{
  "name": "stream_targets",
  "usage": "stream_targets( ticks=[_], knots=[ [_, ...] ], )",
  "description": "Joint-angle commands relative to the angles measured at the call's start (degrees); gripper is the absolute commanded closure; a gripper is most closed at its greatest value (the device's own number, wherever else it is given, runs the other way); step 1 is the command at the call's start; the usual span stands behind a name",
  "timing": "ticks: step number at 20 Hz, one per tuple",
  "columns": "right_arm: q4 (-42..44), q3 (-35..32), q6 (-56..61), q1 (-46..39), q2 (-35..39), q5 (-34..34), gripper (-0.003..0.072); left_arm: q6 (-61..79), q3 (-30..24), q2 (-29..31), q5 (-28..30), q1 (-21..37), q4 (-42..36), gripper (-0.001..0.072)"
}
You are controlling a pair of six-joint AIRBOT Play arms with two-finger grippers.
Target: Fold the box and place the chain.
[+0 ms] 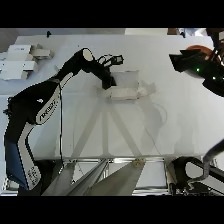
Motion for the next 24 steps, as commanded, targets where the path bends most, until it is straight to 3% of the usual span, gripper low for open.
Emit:
stream_targets(
  ticks=[1,12,16,18,24],
  knots=[
    [-7.8,0.0,-0.1,0.0,0.0,7.4,-0.0004,0.0,0.0,0.0,-0.1,0.0,0.4,0.0693],
    [-9.2,0.0,0.0,0.0,0.2,18.4,-0.0008,0.0,0.0,0.0,-0.1,0.0,0.4,0.0693],
    [-8.8,0.0,-0.2,0.0,0.2,19.4,-0.0008,0.0,0.0,0.0,-0.1,0.0,0.4,0.0693],
    [-9.7,0.0,-4.5,0.0,0.1,17.6,-0.0007,0.0,0.0,0.0,-0.1,0.0,0.4,0.0693],
    [-23.5,-0.3,-22.7,2.1,-0.6,18.3,-0.0005,0.0,0.0,0.0,-0.1,0.0,0.4,0.0693]
  ],
)
